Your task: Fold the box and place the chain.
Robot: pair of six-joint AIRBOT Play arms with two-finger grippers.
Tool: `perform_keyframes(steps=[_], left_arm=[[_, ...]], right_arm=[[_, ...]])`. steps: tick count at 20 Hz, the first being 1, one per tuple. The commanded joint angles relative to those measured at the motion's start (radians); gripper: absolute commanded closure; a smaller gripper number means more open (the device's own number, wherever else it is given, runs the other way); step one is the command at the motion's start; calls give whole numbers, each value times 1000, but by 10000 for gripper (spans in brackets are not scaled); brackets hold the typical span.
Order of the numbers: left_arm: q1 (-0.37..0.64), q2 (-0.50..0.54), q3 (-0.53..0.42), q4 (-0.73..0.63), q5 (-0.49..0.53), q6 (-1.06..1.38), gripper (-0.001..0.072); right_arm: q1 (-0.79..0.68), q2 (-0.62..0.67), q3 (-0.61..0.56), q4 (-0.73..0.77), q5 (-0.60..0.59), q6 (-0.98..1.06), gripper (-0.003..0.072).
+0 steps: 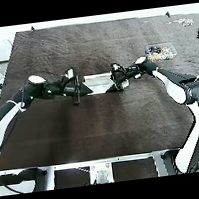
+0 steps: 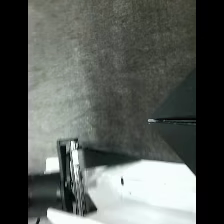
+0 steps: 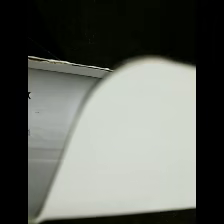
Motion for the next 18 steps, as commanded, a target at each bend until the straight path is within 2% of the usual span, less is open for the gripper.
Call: perform_keyframes(steps=[1, 3, 4, 5, 8, 10, 13, 18], left_arm=[[-34, -2, -32, -37, 135, 19, 695], [-34, -26, 0, -71, 218, 51, 695], [-34, -51, 45, -72, 238, 49, 694], [-28, -84, 96, -75, 238, 43, 694], [10, -213, 263, -85, 152, -44, 693], [23, -267, 326, -80, 175, -60, 693], [26, -301, 367, -79, 193, -65, 693], [25, -333, 367, -83, 245, -78, 693]], right_arm=[[1, -1, 0, 0, 0, 0, 105], [1, -1, 0, 0, 0, 0, 105], [1, -1, 0, 0, 0, 0, 105], [1, -1, 0, 0, 0, 0, 105], [1, -1, 0, 0, 0, 0, 105], [1, -1, 0, 0, 0, 0, 104], [1, -1, 0, 0, 0, 0, 105], [1, -1, 0, 0, 0, 0, 105]])
